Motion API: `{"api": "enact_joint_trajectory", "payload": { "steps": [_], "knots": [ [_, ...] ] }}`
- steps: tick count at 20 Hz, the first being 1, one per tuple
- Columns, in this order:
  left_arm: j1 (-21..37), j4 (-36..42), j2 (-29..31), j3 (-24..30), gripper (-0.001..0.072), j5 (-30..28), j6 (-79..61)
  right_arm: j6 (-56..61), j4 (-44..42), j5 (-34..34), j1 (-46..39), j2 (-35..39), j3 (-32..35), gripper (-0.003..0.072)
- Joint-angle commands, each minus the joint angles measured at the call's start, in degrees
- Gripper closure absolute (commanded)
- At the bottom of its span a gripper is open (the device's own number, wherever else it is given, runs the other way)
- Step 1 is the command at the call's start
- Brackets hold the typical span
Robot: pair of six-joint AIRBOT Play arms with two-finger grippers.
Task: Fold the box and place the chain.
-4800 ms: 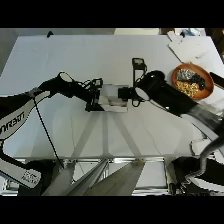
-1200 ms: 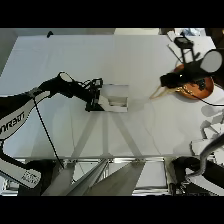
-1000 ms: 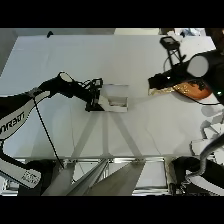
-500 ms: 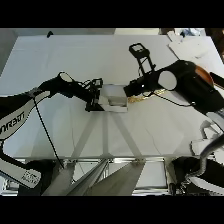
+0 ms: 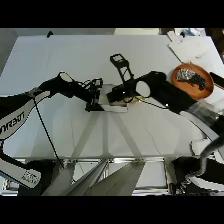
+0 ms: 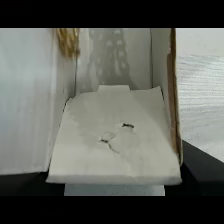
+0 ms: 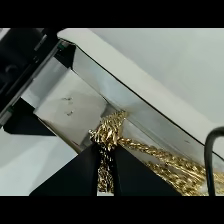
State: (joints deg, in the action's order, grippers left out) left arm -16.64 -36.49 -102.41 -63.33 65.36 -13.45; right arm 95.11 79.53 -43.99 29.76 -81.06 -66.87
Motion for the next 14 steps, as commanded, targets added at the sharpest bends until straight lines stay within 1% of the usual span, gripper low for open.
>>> {"api": "enact_joint_trajectory", "payload": {
  "steps": [1, 4, 5, 6, 8, 10, 12, 14],
  "knots": [
    [0.00, 0.00, 0.00, 0.00, 0.0499, 0.00, -0.02, 0.02, -1.22, 3.93, 0.90, -4.31, -0.02, 0.0675],
    [0.00, 0.00, 0.00, 0.00, 0.0499, 0.00, -0.02, -0.02, 0.35, 3.50, 0.57, -6.03, -0.02, 0.0667],
    [0.00, 0.00, 0.00, 0.00, 0.0499, 0.00, -0.02, -0.04, 0.66, 3.56, 0.57, -5.95, -0.04, 0.0587],
    [0.00, 0.00, 0.00, 0.00, 0.0499, 0.00, -0.02, -0.11, 0.66, 3.50, 0.57, -5.64, -0.04, 0.0484],
    [0.00, 0.00, 0.00, 0.00, 0.0499, 0.00, -0.02, -1.62, 0.87, 2.86, 0.57, -4.11, -0.04, 0.0484],
    [0.00, 0.00, 0.00, 0.00, 0.0499, 0.00, -0.02, -4.11, 2.78, 1.11, 0.46, -0.70, -0.04, 0.0484],
    [0.00, 0.00, 0.00, 0.00, 0.0499, 0.00, -0.02, -5.40, 8.11, -1.51, -0.04, 3.87, -0.04, 0.0484],
    [0.00, 0.00, 0.00, 0.00, 0.0499, 0.00, -0.02, -5.40, 12.90, -4.28, -2.54, 8.63, -0.04, 0.0484]
  ]
}}
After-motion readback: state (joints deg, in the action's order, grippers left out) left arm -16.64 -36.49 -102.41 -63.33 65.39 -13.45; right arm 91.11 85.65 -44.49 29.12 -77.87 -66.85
